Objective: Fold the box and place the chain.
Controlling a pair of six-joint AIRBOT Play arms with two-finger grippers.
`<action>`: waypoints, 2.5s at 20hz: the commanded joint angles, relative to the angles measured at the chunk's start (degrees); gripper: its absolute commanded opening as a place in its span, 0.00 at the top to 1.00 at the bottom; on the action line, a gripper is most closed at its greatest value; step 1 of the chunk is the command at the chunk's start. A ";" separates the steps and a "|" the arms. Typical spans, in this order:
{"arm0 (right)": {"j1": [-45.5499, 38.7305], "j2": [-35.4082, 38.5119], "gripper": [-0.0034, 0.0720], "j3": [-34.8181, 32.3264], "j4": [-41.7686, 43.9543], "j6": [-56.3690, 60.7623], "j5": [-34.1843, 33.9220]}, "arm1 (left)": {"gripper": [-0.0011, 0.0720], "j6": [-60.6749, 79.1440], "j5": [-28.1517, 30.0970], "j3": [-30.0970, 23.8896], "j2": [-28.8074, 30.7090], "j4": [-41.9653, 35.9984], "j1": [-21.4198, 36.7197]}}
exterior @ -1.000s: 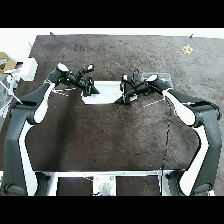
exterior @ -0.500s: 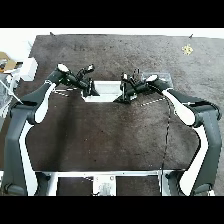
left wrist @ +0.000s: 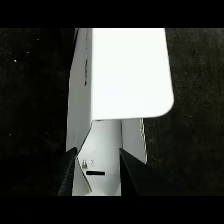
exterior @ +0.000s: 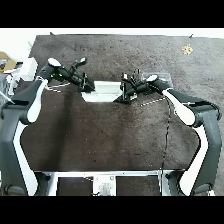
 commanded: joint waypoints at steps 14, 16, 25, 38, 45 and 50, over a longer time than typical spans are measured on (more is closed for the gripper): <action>-0.02 0.00 0.30 -0.02 -0.09 -0.07 0.37 | 0.97 -10.86 6.47 -4.57 2.93 -4.24 -3.80; 0.00 0.00 0.30 -0.02 -0.09 -0.07 0.39 | 0.97 -12.35 8.87 -4.57 2.93 -4.20 -3.76; -0.02 0.00 0.30 -0.02 -0.09 -0.07 0.39 | 0.97 -18.21 20.52 -4.59 2.93 -3.91 -3.78; 0.02 0.00 0.30 -0.02 -0.09 -0.07 0.39 | 0.97 -21.38 16.48 -4.63 -1.57 -2.34 -3.78; 0.02 0.00 0.30 -0.02 -0.09 -0.07 0.39 | 0.97 -19.32 16.04 -2.10 3.76 -1.55 -3.32; 0.02 0.00 0.30 -0.02 -0.09 -0.07 0.39 | 0.97 -19.34 10.19 0.39 9.05 2.32 0.52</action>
